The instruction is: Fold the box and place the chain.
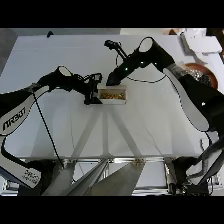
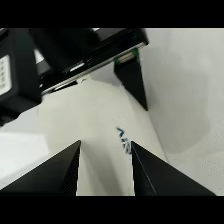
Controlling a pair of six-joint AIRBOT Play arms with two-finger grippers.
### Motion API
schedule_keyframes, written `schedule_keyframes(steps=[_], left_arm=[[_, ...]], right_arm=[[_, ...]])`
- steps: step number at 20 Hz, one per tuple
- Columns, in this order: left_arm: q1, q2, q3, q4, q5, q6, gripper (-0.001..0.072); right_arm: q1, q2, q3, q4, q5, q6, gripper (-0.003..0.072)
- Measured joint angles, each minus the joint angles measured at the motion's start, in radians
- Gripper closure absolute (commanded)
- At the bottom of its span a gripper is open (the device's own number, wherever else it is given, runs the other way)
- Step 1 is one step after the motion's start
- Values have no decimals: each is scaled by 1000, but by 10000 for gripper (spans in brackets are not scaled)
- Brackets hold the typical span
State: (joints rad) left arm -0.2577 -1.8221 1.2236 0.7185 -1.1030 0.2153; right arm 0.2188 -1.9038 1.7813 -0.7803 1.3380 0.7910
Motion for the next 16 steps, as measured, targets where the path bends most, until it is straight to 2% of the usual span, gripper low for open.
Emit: schedule_keyframes(steps=[3, 6, 11, 16], left_arm=[[0, 0, 0, 0, 0, 0, 434], [0, 0, 0, 0, 0, 0, 434], [0, 0, 0, 0, 0, 0, 434], [0, 0, 0, 0, 0, 0, 434]], right_arm=[[1, 39, -29, -23, 12, -72, 347], [10, 95, -90, -93, -37, -125, 347], [50, 211, -264, -164, -210, -206, 347], [99, 356, -482, -212, -460, -290, 347]])
